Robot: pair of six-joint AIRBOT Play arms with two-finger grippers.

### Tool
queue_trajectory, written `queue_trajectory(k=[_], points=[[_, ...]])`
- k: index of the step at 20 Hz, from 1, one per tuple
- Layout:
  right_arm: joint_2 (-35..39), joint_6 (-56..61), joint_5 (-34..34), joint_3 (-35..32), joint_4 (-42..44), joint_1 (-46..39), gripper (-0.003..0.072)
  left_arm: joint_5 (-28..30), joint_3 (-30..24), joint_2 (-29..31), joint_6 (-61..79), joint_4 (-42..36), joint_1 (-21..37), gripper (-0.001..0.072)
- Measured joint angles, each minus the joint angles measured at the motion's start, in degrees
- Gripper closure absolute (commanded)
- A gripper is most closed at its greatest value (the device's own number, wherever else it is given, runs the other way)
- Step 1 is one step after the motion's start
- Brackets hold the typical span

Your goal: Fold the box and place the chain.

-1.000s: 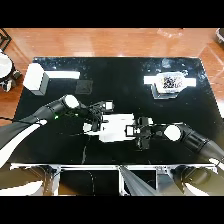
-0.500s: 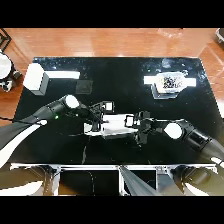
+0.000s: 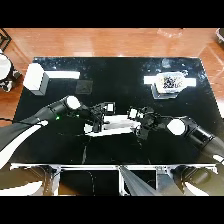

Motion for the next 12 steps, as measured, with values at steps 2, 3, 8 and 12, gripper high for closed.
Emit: queue_trajectory(k=[2,3,8,12], points=[[0.0,-1.4,0.7,0.1,1.0,-0.3,-0.0015,0.0,0.0,0.0,0.0,0.0,0.0,0.0689],[-0.1,-3.1,1.3,0.1,1.9,-0.4,-0.0015,0.0,0.0,0.0,0.0,0.0,0.0,0.0689],[-2.3,-13.6,2.9,0.2,10.4,-2.4,-0.0015,0.1,0.0,0.0,0.0,0.4,0.0,0.0689],[-5.4,-20.0,6.6,0.6,15.7,-4.4,-0.0014,0.1,0.0,0.0,0.0,2.4,0.0,0.0689]])
